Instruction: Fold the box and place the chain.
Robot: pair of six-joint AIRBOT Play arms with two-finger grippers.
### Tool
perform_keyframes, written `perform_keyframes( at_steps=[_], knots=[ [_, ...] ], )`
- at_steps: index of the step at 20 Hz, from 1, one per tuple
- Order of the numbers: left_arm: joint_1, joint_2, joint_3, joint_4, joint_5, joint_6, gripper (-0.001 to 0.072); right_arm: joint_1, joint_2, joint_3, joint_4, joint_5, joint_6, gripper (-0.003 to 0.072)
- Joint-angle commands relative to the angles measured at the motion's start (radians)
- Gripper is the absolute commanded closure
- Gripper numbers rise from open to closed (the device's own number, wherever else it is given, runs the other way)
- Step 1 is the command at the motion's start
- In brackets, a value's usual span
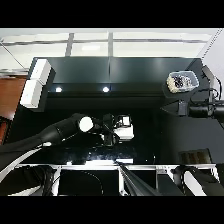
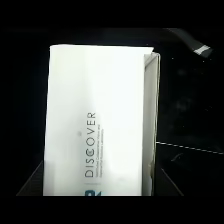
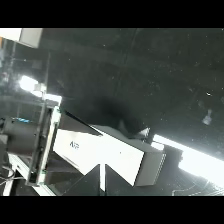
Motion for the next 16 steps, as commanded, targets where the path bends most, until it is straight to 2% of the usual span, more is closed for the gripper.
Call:
perform_keyframes(
  at_steps=[1,2,3,4,8,11,13,16],
  knots=[
    [-0.017,-0.021,0.000,-0.006,0.071,-0.001,-0.0001,0.000,0.000,0.001,0.000,-0.006,0.000,0.0648],
    [-0.021,-0.021,0.000,-0.010,0.083,-0.001,0.0036,0.000,0.000,0.000,0.000,-0.006,0.000,0.0648],
    [-0.022,-0.019,0.001,-0.010,0.082,-0.001,0.0289,0.000,0.000,0.001,0.000,-0.006,0.000,0.0648],
    [-0.020,-0.013,0.001,-0.006,0.072,-0.001,0.0416,0.000,0.000,0.001,0.000,-0.002,0.000,0.0648],
    [0.058,0.104,0.000,0.041,-0.072,-0.102,0.0435,0.000,0.000,0.001,0.000,0.006,0.000,0.0648],
    [0.191,0.249,0.000,0.246,-0.294,-0.319,0.0436,0.000,0.000,0.001,0.000,0.030,0.000,0.0648],
    [0.306,0.356,-0.003,0.377,-0.446,-0.429,0.0436,0.000,0.000,0.001,0.000,0.041,0.000,0.0648],
    [0.563,0.528,-0.058,0.418,-0.587,-0.470,0.0436,0.000,0.000,0.000,0.000,0.043,-0.001,0.0648]
  ],
)
